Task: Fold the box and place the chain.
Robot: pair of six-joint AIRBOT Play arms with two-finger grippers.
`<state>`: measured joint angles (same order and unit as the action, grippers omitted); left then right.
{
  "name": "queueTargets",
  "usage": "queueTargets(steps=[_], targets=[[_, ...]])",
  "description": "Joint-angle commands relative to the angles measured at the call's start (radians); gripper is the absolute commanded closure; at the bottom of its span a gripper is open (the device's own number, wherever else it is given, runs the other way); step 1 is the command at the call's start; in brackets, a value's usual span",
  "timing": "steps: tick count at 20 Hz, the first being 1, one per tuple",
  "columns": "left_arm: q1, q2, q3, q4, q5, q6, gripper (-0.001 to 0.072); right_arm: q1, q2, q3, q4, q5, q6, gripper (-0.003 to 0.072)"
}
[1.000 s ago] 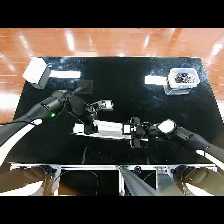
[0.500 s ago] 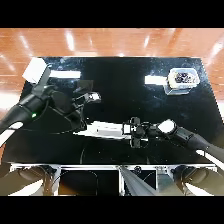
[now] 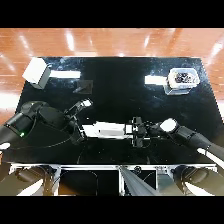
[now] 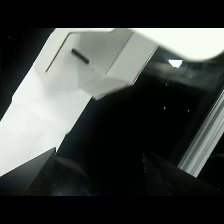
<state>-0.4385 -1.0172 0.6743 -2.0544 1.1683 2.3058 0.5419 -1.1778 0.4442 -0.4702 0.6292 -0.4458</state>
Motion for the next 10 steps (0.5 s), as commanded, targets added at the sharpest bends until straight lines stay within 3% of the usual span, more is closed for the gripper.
queueTargets(steps=[1,10], targets=[[-0.044,0.02,-0.023,-0.068,-0.101,-0.006,0.0084,-0.004,-0.001,0.0,-0.002,0.007,0.0,0.0118],[-0.076,0.019,-0.023,-0.086,-0.187,-0.006,0.0096,-0.004,-0.001,0.0,-0.002,0.007,0.0,0.0118]])
